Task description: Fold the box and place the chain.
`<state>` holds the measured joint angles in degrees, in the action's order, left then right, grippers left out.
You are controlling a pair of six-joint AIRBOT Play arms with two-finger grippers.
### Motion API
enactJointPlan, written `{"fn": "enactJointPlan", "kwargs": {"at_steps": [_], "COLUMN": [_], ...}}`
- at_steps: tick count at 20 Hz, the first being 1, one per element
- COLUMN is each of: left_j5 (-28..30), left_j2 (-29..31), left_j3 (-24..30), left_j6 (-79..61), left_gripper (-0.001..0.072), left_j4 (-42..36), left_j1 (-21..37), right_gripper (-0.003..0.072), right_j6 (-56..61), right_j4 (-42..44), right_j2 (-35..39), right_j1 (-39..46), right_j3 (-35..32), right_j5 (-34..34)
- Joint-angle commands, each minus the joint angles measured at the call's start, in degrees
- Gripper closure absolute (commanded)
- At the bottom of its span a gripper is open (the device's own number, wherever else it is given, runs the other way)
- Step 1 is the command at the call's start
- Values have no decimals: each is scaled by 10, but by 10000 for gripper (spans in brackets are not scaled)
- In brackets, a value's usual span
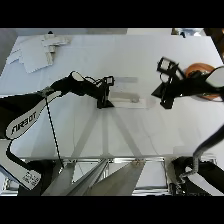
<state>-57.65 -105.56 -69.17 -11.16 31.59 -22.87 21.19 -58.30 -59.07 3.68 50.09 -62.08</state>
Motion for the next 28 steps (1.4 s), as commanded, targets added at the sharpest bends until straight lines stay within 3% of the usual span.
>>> {"fn": "enactJointPlan", "kwargs": {"at_steps": [1,2,4,6,7,9,13,17,20,22,25,28], "left_j5": [0,0,0,0,0,0,0,0,0,0,0,0], "left_j2": [0,0,0,0,0,0,0,0,0,0,0,0], "left_j3": [0,0,0,0,0,0,0,0,0,0,0,0], "left_j6": [0,0,0,0,0,0,0,0,0,0,0,0], "left_gripper": [432,432,432,432,432,432,432,432,432,432,432,432], "left_j4": [0,0,0,0,0,0,0,0,0,0,0,0], "left_j1": [0,0,0,0,0,0,0,0,0,0,0,0], "right_gripper": [670,655,511,427,336,285,286,287,291,383,394,522], "right_j6": [-37,-54,-144,-273,-330,-407,-427,-427,-448,-468,-472,-472], "right_j4": [-11,-4,33,90,117,153,184,228,247,247,247,240], "right_j2": [0,-11,-46,-88,-111,-151,-206,-211,-211,-211,-211,-211], "right_j1": [-8,-7,-7,-8,-8,-7,-7,-8,-8,-8,-8,-8], "right_j3": [-99,-107,-107,-107,-107,-104,-78,-66,-64,-64,-64,-64], "right_j5": [124,150,163,159,158,159,170,242,230,202,171,159]}}
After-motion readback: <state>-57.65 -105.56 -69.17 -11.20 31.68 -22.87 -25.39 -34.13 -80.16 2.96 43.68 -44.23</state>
